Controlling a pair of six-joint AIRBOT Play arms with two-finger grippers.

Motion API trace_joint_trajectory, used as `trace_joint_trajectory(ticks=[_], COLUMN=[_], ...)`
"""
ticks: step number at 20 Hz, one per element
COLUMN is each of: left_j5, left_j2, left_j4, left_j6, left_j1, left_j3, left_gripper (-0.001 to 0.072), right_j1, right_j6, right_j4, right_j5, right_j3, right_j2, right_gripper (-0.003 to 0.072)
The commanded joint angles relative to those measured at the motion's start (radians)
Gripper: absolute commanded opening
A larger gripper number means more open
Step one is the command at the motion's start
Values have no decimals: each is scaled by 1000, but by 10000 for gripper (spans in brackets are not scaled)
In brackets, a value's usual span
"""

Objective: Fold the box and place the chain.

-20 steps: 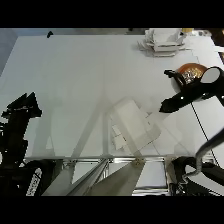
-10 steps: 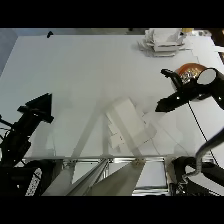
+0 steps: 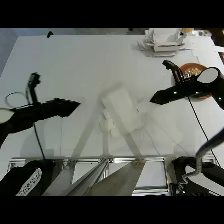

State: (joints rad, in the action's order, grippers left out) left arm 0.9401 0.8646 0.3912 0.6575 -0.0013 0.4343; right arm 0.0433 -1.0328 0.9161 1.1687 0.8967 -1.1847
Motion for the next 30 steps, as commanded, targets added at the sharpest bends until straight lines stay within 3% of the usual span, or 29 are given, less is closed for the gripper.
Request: trace_joint_trajectory(ticks=[1,4,8,9,10,14,19,26,30], left_j5=[170,233,241,240,238,220,207,268,366], left_j2=[225,334,430,455,486,599,688,855,915], left_j4=[-99,-80,32,49,51,26,-188,-196,-200], left_j6=[-119,-127,-159,-162,-163,-234,-457,-453,-504], left_j1=[-2,-8,-77,-93,-103,-106,-106,-155,-194], left_j3=[57,129,271,299,322,351,353,510,530], left_gripper=[439,513,517,546,644,647,645,645,627], right_j1=[1,1,1,1,1,1,1,1,1], right_j6=[124,204,291,303,309,309,309,307,304], right_j4=[-92,-113,-169,-175,-176,-180,-189,-200,-210], right_j5=[-63,-60,-56,-54,-53,-20,21,47,47], right_j3=[0,-1,-9,-13,-16,-16,-16,-16,-16], right_j2=[3,23,75,88,100,117,117,117,117], right_gripper=[14,14,14,14,14,14,14,14,14])
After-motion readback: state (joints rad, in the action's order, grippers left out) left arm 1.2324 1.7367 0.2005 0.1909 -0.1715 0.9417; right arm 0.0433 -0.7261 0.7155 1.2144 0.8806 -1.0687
